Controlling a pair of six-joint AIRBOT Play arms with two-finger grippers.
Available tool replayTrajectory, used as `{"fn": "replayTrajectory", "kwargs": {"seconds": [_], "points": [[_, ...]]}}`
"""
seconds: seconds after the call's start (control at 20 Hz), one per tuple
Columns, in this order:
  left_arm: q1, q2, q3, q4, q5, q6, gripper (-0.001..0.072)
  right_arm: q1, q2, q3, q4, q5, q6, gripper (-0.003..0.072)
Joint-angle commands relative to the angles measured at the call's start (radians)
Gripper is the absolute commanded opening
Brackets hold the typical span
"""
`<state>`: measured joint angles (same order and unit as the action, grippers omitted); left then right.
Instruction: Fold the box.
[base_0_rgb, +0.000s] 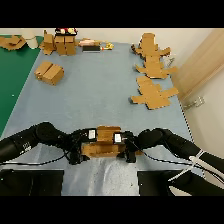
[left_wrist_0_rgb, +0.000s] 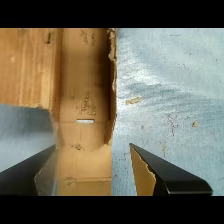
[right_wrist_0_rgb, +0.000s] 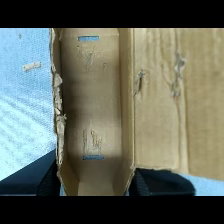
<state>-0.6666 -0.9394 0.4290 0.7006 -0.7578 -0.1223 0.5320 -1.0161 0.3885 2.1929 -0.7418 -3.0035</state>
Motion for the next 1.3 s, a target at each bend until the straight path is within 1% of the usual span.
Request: {"fn": "replayTrajectory", "kwargs": {"seconds": [0.0, 0.1, 0.25, 0.3, 0.35, 0.5, 0.55, 0.6, 0.65, 0.95, 1.15, 1.2, 1.25], "points": [[-0.055, -0.029, 0.000, -0.012, 0.080, 0.002, 0.0658, 0.000, -0.001, 0.000, 0.001, 0.000, 0.000, 0.0438], [-0.059, -0.029, 0.000, -0.016, 0.117, -0.010, 0.0657, 0.000, -0.001, 0.000, 0.001, 0.000, 0.000, 0.0438], [-0.059, -0.029, 0.000, -0.018, 0.122, -0.010, 0.0651, 0.000, -0.001, 0.000, 0.001, 0.001, 0.000, 0.0438], [-0.060, -0.029, 0.000, -0.017, 0.122, -0.010, 0.0508, 0.000, -0.001, 0.000, 0.001, 0.000, 0.000, 0.0438], [-0.059, -0.029, 0.000, -0.017, 0.118, -0.009, 0.0341, 0.000, -0.001, 0.000, 0.001, 0.001, 0.000, 0.0438], [-0.060, -0.029, 0.003, -0.018, 0.096, -0.010, 0.0331, 0.000, -0.001, 0.000, 0.001, 0.001, 0.000, 0.0438], [-0.060, -0.029, 0.003, -0.021, 0.097, -0.010, 0.0314, 0.000, -0.001, 0.000, 0.001, 0.001, 0.000, 0.0438], [-0.060, -0.029, 0.005, -0.022, 0.097, -0.008, 0.0153, 0.000, -0.001, 0.000, 0.001, 0.001, 0.000, 0.0438], [-0.062, -0.029, 0.007, -0.025, 0.103, -0.008, 0.0122, 0.000, -0.001, 0.000, 0.001, 0.000, 0.000, 0.0438], [-0.119, -0.029, 0.006, -0.025, 0.184, -0.005, 0.0123, 0.000, -0.001, 0.000, 0.001, 0.000, 0.000, 0.0438], [-0.126, -0.029, 0.006, -0.029, 0.245, -0.005, 0.0122, 0.000, -0.001, 0.000, 0.001, 0.000, 0.000, 0.0438], [-0.126, -0.030, 0.006, -0.037, 0.246, -0.005, 0.0092, 0.000, -0.001, 0.000, 0.001, 0.001, 0.000, 0.0438], [-0.126, -0.032, 0.006, -0.058, 0.246, -0.005, 0.0092, 0.000, -0.001, 0.000, 0.001, 0.000, 0.000, 0.0439]]}}
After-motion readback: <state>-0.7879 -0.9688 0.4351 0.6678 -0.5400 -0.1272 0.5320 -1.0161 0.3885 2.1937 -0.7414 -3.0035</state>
